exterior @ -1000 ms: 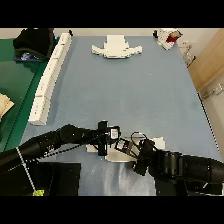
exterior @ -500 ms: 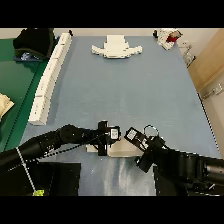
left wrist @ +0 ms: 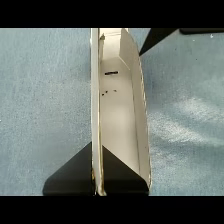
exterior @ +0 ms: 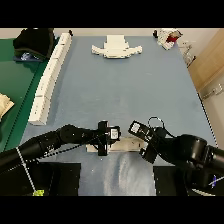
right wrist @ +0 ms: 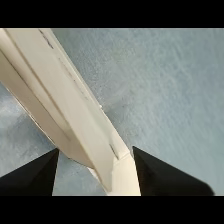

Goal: Fold the box.

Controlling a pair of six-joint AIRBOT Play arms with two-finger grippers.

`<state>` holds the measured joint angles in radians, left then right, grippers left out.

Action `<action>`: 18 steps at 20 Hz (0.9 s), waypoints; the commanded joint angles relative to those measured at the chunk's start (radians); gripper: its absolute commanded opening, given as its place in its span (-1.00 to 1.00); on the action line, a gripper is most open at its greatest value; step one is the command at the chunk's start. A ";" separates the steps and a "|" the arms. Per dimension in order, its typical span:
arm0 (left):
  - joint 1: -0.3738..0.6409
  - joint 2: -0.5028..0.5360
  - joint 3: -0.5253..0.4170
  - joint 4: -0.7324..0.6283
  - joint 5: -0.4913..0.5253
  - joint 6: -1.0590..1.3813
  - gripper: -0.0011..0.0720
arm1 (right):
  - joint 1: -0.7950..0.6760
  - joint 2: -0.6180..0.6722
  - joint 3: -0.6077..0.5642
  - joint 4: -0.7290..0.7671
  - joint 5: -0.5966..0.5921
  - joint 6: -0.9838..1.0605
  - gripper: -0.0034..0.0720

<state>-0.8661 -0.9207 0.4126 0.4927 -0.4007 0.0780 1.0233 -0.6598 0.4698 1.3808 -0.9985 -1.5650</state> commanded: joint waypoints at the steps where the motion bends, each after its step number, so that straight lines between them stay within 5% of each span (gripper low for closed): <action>1: 0.000 -0.001 0.001 0.000 0.000 0.000 -0.94 | -0.230 0.006 -0.029 0.323 0.092 -0.534 1.00; 4: 0.000 -0.001 0.001 0.000 0.000 0.000 -0.94 | -0.441 0.005 -0.073 0.641 0.111 -1.014 1.00; 7: 0.000 -0.001 0.001 0.000 0.000 0.000 -0.94 | -0.578 -0.049 -0.091 0.806 0.076 -1.270 1.00; 12: 0.000 -0.001 0.001 0.000 0.000 0.000 -0.94 | -0.606 -0.154 -0.091 0.850 0.067 -1.358 1.00; 18: 0.000 -0.001 0.001 0.000 0.000 0.000 -0.94 | -0.606 -0.137 -0.089 0.814 0.075 -1.356 1.00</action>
<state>-0.8661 -0.9207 0.4126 0.4927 -0.4011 0.0780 0.4225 -0.8005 0.3809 2.1956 -0.9218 -2.8998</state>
